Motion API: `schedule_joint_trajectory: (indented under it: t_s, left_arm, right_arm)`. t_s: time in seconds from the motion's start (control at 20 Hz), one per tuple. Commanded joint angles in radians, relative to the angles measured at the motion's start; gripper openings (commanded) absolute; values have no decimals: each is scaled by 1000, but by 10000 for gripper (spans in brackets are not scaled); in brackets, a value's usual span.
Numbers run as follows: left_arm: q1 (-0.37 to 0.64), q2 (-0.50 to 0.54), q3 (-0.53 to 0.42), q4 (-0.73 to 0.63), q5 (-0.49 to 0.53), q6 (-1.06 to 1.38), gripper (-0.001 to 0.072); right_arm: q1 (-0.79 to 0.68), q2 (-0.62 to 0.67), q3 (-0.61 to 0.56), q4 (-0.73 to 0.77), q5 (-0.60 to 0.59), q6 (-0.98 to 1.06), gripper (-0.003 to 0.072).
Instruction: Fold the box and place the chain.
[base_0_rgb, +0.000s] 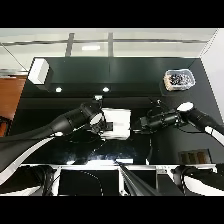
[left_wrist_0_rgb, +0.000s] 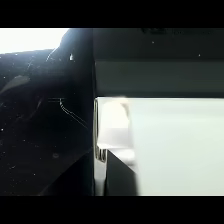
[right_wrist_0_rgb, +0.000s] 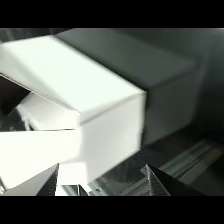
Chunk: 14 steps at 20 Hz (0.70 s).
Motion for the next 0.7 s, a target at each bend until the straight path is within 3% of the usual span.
schedule_joint_trajectory:
  t_s: [0.0, 0.15, 0.25, 0.3, 0.5, 0.55, 0.65]
  left_arm:
    - [0, 0, 0, 0, 0, 0, 25]
    - [0, 0, 0, 0, 0, 0, 25]
    - [0, 0, 0, 0, 0, 0, 25]
    - [0, 0, 0, 0, 0, 0, 25]
    - [0, 0, 0, 0, 0, 0, 25]
    - [0, 0, 0, 0, 0, 0, 25]
    - [0, 0, 0, 0, 0, 0, 26]
  right_arm:
    - [99, -3, 48, -57, -69, 64, 632]
    - [217, -3, 111, -189, -180, 254, 631]
    - [308, -3, 171, -377, -238, 483, 554]
    - [352, -3, 201, -479, -254, 602, 553]
    - [529, -3, 317, -913, -209, 1093, 546]
    - [565, -3, 340, -978, -184, 1184, 359]
    - [604, -9, 366, -1006, -156, 1287, 340]
